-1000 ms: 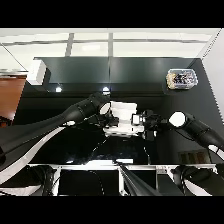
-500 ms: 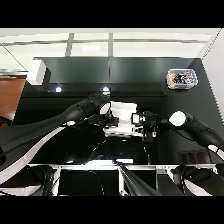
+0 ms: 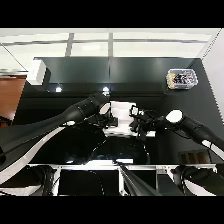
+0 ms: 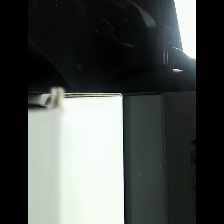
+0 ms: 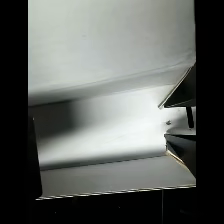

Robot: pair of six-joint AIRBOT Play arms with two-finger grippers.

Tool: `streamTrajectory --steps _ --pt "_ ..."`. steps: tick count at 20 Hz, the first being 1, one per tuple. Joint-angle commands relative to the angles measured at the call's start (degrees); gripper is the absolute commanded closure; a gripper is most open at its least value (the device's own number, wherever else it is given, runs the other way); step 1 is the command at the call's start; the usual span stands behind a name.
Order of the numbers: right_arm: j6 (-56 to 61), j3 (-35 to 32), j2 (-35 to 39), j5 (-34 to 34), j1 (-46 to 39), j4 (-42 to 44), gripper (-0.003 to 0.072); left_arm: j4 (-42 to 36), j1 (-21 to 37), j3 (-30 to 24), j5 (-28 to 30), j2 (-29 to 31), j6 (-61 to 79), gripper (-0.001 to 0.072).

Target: Fold the box and place the chain.

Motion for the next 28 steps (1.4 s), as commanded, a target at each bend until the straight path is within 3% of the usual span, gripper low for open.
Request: streamTrajectory --steps 1,2,3,5,6,7,8,10,13,15,18,20,23,28 --pt "0.0 0.0 -0.4 -0.2 0.0 1.3 0.0503 -0.3 0.0 0.0 0.3 0.0 0.1 0.0683" --pt "0.0 0.0 -0.4 -0.8 0.0 1.2 0.0481 -0.3 0.0 0.0 0.3 0.0 0.1 0.0683" --pt "0.6 -0.1 -0.4 -2.4 0.1 1.5 0.0350 -0.3 0.0 0.0 0.3 0.0 0.1 0.0683" --pt "1.6 -0.1 -0.4 -3.0 0.0 1.5 0.0322 -0.3 0.0 0.0 0.3 0.0 0.1 0.0683" --pt "1.9 -0.1 -0.4 -2.6 0.0 1.6 0.0547 -0.3 0.0 0.0 0.3 0.0 0.1 0.0683" --pt "2.2 -0.1 -0.4 -2.4 0.1 1.6 0.0483 -0.3 0.0 0.0 0.3 0.0 0.1 0.0683" --pt "3.1 -0.1 -0.4 -2.5 0.0 2.0 0.0310 -0.3 0.0 0.0 0.3 0.0 0.1 0.0683" --pt "6.8 -0.1 -0.4 -1.4 0.0 0.5 0.0671 -0.3 0.0 0.0 0.3 0.0 0.1 0.0683" --pt "27.0 2.1 2.5 0.7 -2.8 -2.3 0.0671 -0.3 0.0 0.0 0.2 0.0 0.1 0.0683" --pt "46.6 5.9 6.5 8.0 -9.2 -15.1 0.0671 -0.3 0.0 0.0 0.3 0.0 0.1 0.0683" --pt "68.5 7.6 14.3 11.8 -25.8 -34.9 0.0671 -0.3 0.0 0.0 0.2 0.0 0.1 0.0683" --pt "88.1 5.7 15.1 13.8 -38.1 -41.0 0.0671 -0.3 0.0 0.0 -0.7 0.0 0.1 0.0683" --pt "83.8 -0.2 13.0 17.2 -47.8 -32.4 0.0671 -0.3 0.0 0.0 -1.1 0.0 0.1 0.0683" --pt "57.7 -7.4 6.4 23.8 -43.0 -8.9 0.0671 -0.3 0.0 0.0 -1.0 0.0 0.1 0.0683"
